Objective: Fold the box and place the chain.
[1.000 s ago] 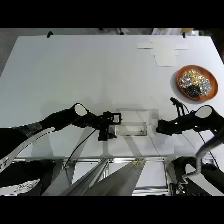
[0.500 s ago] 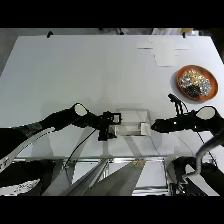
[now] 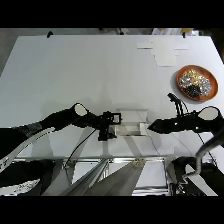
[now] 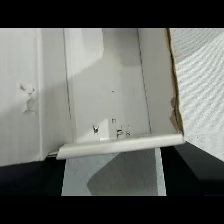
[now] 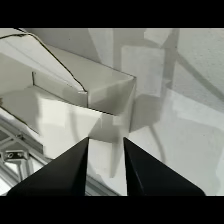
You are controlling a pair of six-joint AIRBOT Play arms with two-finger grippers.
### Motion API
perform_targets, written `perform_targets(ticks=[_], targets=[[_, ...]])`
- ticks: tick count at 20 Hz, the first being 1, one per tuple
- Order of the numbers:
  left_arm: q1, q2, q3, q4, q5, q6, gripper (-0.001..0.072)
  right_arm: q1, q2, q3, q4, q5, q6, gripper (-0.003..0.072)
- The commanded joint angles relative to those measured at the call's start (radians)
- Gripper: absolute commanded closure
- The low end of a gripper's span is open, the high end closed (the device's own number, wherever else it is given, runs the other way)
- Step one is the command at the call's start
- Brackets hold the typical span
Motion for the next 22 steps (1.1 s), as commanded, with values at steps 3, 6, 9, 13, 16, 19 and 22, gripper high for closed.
perform_targets(ticks=[3,6,9,13,16,19,22], targets=[[0.001,0.001,0.001,0.000,0.000,0.000,0.0570,0.021,0.001,0.000,0.011,0.015,-0.026,0.0402],[0.001,0.001,0.001,0.000,0.000,0.000,0.0570,0.102,0.001,0.000,0.008,-0.037,-0.024,0.0377],[0.001,0.001,0.001,0.000,0.000,0.000,0.0570,0.205,0.001,0.005,-0.034,-0.155,0.103,0.0330],[0.001,0.001,0.001,0.000,0.000,0.000,0.0570,0.312,0.000,0.034,-0.127,-0.225,0.327,0.0330],[0.001,0.001,0.001,0.000,0.000,0.000,0.0570,0.367,-0.008,0.070,-0.231,-0.227,0.479,0.0330],[0.001,0.001,0.001,0.000,0.000,0.000,0.0570,0.457,-0.019,0.119,-0.438,-0.199,0.724,0.0329],[0.001,0.001,0.001,0.000,0.000,0.000,0.0570,0.555,-0.047,0.164,-0.513,-0.185,0.837,0.0316]])
